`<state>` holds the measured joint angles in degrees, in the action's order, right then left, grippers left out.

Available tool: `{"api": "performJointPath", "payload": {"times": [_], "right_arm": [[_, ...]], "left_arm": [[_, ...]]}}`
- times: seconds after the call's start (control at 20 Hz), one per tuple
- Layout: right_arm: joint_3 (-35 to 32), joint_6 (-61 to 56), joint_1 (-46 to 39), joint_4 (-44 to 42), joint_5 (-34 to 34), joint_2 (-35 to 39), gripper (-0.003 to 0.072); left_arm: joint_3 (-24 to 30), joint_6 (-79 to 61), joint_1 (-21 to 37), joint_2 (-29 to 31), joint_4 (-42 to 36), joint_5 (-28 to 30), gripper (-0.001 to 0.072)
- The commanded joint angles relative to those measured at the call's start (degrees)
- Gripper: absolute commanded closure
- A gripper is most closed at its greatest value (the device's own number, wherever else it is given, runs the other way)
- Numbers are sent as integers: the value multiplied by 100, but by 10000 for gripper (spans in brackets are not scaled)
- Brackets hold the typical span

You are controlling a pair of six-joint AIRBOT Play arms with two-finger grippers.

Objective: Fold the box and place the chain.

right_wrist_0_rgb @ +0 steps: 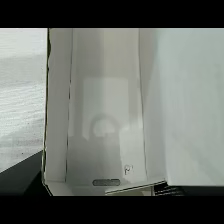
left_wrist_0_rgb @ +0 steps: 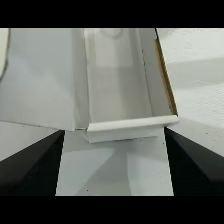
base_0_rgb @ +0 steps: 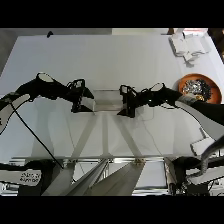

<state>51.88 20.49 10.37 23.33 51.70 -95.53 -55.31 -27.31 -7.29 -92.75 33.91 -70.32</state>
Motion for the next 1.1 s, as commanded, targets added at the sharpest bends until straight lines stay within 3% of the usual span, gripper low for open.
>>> {"api": "performJointPath", "payload": {"times": [0.0,0.35,0.65,1.05], "right_arm": [[4,-11,2,-20,-2,2,128],[4,-11,2,-20,-2,2,128],[4,-11,2,-20,-2,2,128],[4,-11,2,-20,-2,2,128]], "left_arm": [[-7,-122,-66,-9,50,26,13],[-7,-118,-48,-9,404,186,13],[-4,-70,-118,-138,-339,101,12],[-4,-50,-249,-409,177,142,14]]}}
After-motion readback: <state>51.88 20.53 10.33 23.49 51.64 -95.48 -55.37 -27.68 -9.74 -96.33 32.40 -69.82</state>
